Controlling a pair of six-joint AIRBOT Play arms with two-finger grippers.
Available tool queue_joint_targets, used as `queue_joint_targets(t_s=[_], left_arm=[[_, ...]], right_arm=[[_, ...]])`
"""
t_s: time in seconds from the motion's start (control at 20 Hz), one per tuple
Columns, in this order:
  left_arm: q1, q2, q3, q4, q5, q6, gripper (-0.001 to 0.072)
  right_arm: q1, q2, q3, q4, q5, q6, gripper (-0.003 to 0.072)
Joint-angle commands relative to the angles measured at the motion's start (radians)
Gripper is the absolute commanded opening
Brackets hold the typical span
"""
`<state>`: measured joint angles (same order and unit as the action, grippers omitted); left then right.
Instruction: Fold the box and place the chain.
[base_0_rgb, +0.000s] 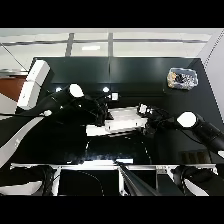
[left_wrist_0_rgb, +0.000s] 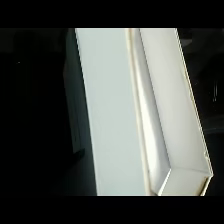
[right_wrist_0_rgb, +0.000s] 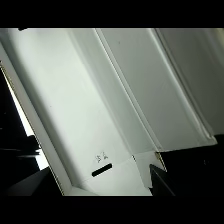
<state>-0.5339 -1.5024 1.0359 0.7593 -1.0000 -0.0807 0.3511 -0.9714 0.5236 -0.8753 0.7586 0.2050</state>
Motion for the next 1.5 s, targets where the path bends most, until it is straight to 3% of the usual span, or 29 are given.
queue_joint_targets(t_s=[0.0,0.4,0.65,0.85,1.1,1.45], left_arm=[[-0.026,0.001,0.000,0.055,-0.003,0.000,0.0024],[-0.033,0.001,0.000,0.073,0.023,-0.005,0.0023],[-0.033,0.001,0.000,0.073,0.031,-0.005,0.0024],[-0.033,0.001,0.000,0.073,0.037,-0.005,0.0024],[-0.033,0.001,0.000,0.073,0.053,-0.005,0.0024],[-0.033,0.001,0.000,0.074,0.053,-0.026,0.0024]], right_arm=[[-0.013,0.003,0.001,0.002,0.052,-0.011,0.0699],[-0.013,0.003,0.001,-0.012,0.036,-0.084,0.0698],[-0.013,0.002,0.001,0.050,-0.050,-0.101,0.0700],[-0.013,-0.006,0.001,0.063,-0.040,-0.117,0.0699],[-0.013,-0.069,-0.001,0.172,0.076,-0.192,0.0700],[-0.012,-0.158,-0.005,0.211,0.075,-0.277,0.0699]])
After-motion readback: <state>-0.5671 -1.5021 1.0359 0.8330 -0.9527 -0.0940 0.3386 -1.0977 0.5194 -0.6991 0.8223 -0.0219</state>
